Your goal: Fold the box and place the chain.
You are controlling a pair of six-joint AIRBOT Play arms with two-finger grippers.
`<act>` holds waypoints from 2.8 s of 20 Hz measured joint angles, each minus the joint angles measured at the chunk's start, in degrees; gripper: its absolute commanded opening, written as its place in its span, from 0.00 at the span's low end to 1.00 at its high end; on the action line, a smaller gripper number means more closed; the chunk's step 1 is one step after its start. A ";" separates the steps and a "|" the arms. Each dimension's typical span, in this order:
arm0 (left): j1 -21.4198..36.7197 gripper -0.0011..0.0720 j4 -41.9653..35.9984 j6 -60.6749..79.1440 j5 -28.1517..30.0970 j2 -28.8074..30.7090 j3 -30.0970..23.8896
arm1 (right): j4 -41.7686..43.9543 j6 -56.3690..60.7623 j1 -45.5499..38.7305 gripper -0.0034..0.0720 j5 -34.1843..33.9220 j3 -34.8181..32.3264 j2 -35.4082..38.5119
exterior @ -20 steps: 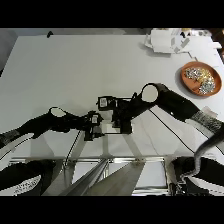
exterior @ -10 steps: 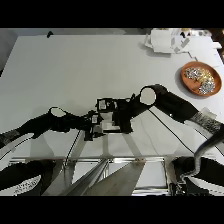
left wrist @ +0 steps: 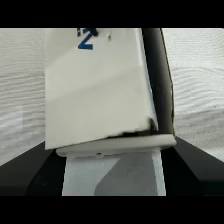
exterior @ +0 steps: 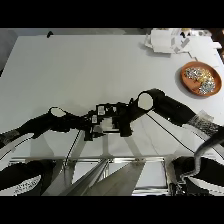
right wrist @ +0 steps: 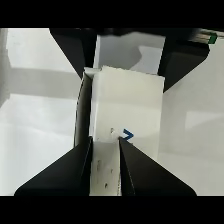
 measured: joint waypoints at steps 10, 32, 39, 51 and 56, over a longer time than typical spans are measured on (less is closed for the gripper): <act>0.00 0.20 0.15 0.15 -0.33 0.00 0.00 | -1.36 0.02 0.15 0.47 -1.31 -2.27 3.28; 0.00 0.20 0.04 0.04 -0.04 0.00 -0.02 | 2.73 3.10 0.52 0.07 -2.97 -7.63 2.58; 0.00 0.20 0.04 0.04 -0.04 0.00 -0.02 | 2.64 3.04 0.55 0.08 -4.22 -9.49 2.54; 0.00 0.20 -0.02 0.00 -0.04 0.00 0.00 | -0.83 19.91 -11.82 0.07 0.22 -9.81 21.84; 0.00 0.20 0.00 0.00 -0.07 0.00 0.00 | -8.72 42.25 -31.58 0.07 13.97 -10.34 27.87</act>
